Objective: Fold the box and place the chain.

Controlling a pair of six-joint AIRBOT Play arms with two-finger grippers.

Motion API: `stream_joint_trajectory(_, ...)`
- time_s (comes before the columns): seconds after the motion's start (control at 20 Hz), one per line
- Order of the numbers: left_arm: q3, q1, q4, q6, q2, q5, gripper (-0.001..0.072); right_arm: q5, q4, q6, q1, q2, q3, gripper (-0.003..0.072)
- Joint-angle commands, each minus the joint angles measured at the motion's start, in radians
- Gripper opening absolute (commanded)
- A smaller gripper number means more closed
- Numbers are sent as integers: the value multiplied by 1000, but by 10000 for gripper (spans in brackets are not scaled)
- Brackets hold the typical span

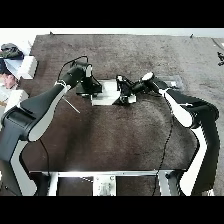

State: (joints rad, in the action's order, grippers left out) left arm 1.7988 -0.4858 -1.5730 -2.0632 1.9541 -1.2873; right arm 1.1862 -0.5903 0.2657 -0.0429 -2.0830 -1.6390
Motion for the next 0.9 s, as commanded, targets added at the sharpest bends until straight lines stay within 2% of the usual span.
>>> stream_joint_trajectory(0.0,12,-10,-77,-35,11,-11,313,0,0,-1,1,0,0,302)
stream_joint_trajectory(0.15,12,-10,-85,-42,12,-3,312,0,0,-1,1,0,0,302)
stream_joint_trajectory(0.35,11,-10,-85,-42,12,17,276,0,0,-1,1,0,0,302)
stream_joint_trajectory(0.4,11,-10,-85,-42,13,17,166,0,0,-1,1,0,0,302)
stream_joint_trajectory(0.7,11,-10,-66,-40,29,21,161,0,0,-1,1,0,0,302)
stream_joint_trajectory(0.75,11,-10,-64,-38,31,20,85,0,0,-1,1,0,0,302)
stream_joint_trajectory(0.85,12,-10,-58,-24,31,21,60,0,0,-1,1,0,0,302)
